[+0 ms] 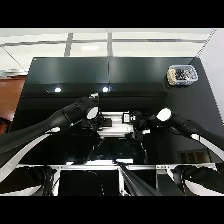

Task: Fold the box and place the chain.

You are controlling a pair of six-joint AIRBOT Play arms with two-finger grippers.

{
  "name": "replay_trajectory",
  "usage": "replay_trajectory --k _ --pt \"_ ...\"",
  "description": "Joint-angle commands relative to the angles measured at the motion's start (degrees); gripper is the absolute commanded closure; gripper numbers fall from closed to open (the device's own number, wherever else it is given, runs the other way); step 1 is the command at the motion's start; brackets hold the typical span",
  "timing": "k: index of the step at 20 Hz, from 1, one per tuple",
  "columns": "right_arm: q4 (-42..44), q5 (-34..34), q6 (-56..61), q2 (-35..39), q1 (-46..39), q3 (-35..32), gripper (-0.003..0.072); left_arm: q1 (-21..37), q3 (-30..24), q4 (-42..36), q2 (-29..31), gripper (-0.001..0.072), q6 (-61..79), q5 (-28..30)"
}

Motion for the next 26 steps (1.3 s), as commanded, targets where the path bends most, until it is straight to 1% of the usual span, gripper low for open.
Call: replay_trajectory --k 1,4,6,7,13,16,17,18,20,23,25,26 --pt "-2.3 2.4 1.0 3.7 0.0 0.1 0.0005 0.0 0.8 1.4 0.0 0.0688 0.7 -1.6" --pt "-7.7 2.7 1.0 6.7 0.0 0.1 0.0005 0.0 1.1 1.8 0.0 0.0688 0.7 -1.5" --pt "-7.6 2.9 0.9 6.9 0.0 0.1 0.0006 0.0 1.1 1.9 0.0 0.0688 0.7 -1.5" --pt "-7.5 3.0 0.9 6.9 0.0 0.1 0.0024 0.0 1.1 2.1 0.0 0.0688 0.7 -1.4" --pt "-7.2 3.1 0.9 6.3 0.0 0.0 0.0025 0.0 1.1 1.8 -1.3 0.0688 0.7 -1.7" --pt "-4.1 3.1 0.9 5.7 0.0 0.0 0.0048 0.0 1.1 1.7 -1.7 0.0687 0.7 -2.2" --pt "-2.7 3.2 0.9 5.7 0.0 0.0 0.0281 0.0 1.1 1.7 -1.7 0.0687 0.7 -2.4" --pt "-2.1 3.3 1.0 5.7 0.0 0.0 0.0362 0.0 1.1 1.7 -1.7 0.0687 0.7 -2.4" --pt "-0.8 3.2 2.2 5.7 0.0 0.0 0.0464 0.0 1.1 1.7 -1.7 0.0686 0.7 -2.3" --pt "1.6 3.1 5.6 5.6 0.0 0.0 0.0464 0.0 1.1 1.7 -1.7 0.0686 0.7 -2.3" --pt "7.6 3.1 5.6 4.6 0.0 0.0 0.046 0.0 1.1 1.7 -1.7 0.0686 0.7 -2.3" --pt "11.4 3.3 5.6 3.6 0.0 0.0 0.0446 0.0 1.1 1.7 -1.7 0.0686 0.7 -2.4"
